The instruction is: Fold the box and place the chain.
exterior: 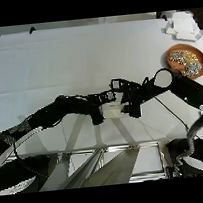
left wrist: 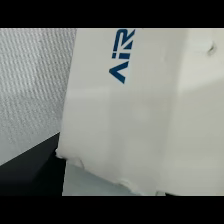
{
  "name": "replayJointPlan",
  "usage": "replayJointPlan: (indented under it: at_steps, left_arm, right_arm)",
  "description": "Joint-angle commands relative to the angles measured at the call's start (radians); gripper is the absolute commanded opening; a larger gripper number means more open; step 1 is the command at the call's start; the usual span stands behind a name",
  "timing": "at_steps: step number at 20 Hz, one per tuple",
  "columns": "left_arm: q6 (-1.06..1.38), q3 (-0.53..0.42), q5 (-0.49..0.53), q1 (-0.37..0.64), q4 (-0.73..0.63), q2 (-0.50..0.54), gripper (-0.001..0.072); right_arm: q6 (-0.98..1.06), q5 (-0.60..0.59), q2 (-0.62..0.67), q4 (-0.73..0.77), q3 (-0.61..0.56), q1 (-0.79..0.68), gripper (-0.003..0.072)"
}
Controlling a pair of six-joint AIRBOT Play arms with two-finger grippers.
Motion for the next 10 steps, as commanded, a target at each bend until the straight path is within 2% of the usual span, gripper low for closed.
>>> replayJointPlan:
  at_steps: [1, 2, 5, 10]
  left_arm:
    - [0.0, 0.0, 0.0, 0.0, 0.0, 0.001, 0.0397]
    - [0.0, 0.001, 0.0, 0.0, 0.0, 0.001, 0.0397]
    - [0.0, 0.0, 0.0, 0.0, 0.0, 0.001, 0.0397]
    - [0.0, 0.0, 0.0, 0.0, 0.0, 0.001, 0.0397]
  right_arm:
    - [0.024, -0.043, 0.002, -0.044, -0.003, 0.018, 0.0351]
    - [0.025, -0.044, 0.002, -0.045, -0.003, 0.018, 0.0318]
    - [0.026, -0.065, 0.002, -0.045, -0.003, 0.018, 0.0316]
    - [0.041, -0.016, 0.002, -0.034, -0.003, 0.018, 0.0295]
